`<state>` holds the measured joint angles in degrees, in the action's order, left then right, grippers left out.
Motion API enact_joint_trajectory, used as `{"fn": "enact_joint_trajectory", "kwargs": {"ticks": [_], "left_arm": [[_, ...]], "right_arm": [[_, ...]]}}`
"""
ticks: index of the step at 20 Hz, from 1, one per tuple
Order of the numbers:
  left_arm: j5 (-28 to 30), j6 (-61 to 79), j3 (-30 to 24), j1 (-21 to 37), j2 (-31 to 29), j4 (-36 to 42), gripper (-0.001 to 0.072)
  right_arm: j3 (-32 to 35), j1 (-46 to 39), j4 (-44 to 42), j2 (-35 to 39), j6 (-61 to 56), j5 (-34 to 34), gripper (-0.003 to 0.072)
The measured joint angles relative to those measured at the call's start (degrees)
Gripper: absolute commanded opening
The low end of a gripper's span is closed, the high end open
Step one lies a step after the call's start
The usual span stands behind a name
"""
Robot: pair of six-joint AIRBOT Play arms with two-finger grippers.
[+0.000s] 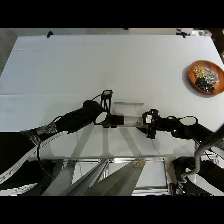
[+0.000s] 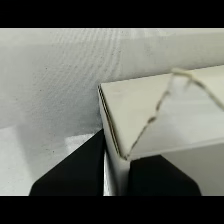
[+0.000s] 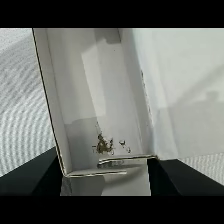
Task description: Fold the box and place the chain.
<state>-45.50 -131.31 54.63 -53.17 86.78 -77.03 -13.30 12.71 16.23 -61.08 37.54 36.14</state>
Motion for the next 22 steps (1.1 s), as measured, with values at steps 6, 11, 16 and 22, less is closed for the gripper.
{"fn": "enact_joint_trajectory", "kwargs": {"ticks": [6,11,16,22], "left_arm": [[1.3,0.2,0.0,-0.2,0.2,0.9,0.0441],[2.1,0.2,0.0,0.7,-0.2,2.1,0.0703],[-9.5,4.3,3.3,4.0,-1.1,0.3,0.0703],[-19.1,6.9,11.1,7.5,-1.8,1.4,0.0702]], "right_arm": [[0.0,0.0,0.1,0.0,0.0,-0.2,0.0403],[0.0,0.0,0.1,0.0,0.0,-0.2,0.0403],[0.0,0.0,0.1,0.0,0.0,-0.2,0.0403],[0.0,0.0,0.1,0.0,0.0,-0.1,0.0403]]}}
